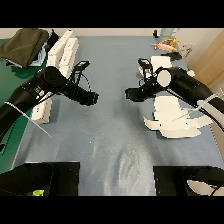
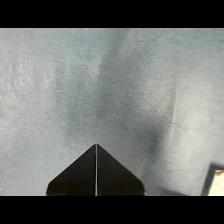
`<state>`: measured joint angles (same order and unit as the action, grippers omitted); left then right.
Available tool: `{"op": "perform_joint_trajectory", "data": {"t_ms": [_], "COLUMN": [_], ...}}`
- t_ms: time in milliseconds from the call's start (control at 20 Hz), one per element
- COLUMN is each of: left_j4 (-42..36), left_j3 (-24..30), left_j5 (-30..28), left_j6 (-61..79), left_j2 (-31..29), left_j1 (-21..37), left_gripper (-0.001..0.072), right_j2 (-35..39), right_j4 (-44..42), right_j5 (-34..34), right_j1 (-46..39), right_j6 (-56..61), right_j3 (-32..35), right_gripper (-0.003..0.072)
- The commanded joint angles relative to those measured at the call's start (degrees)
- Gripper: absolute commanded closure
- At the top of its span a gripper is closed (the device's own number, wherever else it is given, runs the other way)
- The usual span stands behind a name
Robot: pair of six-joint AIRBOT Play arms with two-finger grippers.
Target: Fold the box.
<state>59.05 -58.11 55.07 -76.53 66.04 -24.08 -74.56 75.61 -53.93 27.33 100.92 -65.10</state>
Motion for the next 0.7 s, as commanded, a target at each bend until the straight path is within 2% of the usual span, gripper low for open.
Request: {"op": "perform_joint_trajectory", "data": {"t_ms": [0,200,300,450,500,550,600,650], "left_j4": [0.0,-0.7,-1.0,-1.0,-1.0,-1.2,-1.3,-1.3], "left_j3": [0.0,0.0,0.0,0.0,0.0,0.0,0.0,0.0], "left_j5": [-3.3,-6.2,-6.3,-7.8,-8.2,-8.7,-9.1,-9.8], "left_j6": [0.0,0.0,0.0,0.0,0.0,0.0,0.0,0.0], "left_j2": [0.0,0.0,0.0,0.0,0.0,0.0,0.0,0.0], "left_j1": [0.0,-0.2,-0.2,-0.2,-0.2,-0.2,-0.2,-0.2], "left_gripper": [0.0694,0.0694,0.0694,0.0694,0.0693,0.0693,0.0693,0.0693], "right_j2": [-0.2,-1.5,-1.4,-1.2,-0.9,-0.2,0.5,1.3], "right_j4": [-0.3,0.6,7.5,18.9,22.2,25.2,28.2,32.3], "right_j5": [1.4,2.4,2.6,-2.3,-4.0,-5.2,-6.4,-8.2], "right_j1": [0.0,0.0,0.0,0.0,0.0,0.0,0.0,-0.3], "right_j6": [3.5,11.5,11.5,11.5,11.5,11.5,11.4,10.6], "right_j3": [-0.1,-0.1,-0.3,-2.8,-3.6,-4.3,-4.7,-4.8], "right_gripper": [0.068,0.068,0.068,0.0658,0.0541,0.0367,0.031,0.0311]}}
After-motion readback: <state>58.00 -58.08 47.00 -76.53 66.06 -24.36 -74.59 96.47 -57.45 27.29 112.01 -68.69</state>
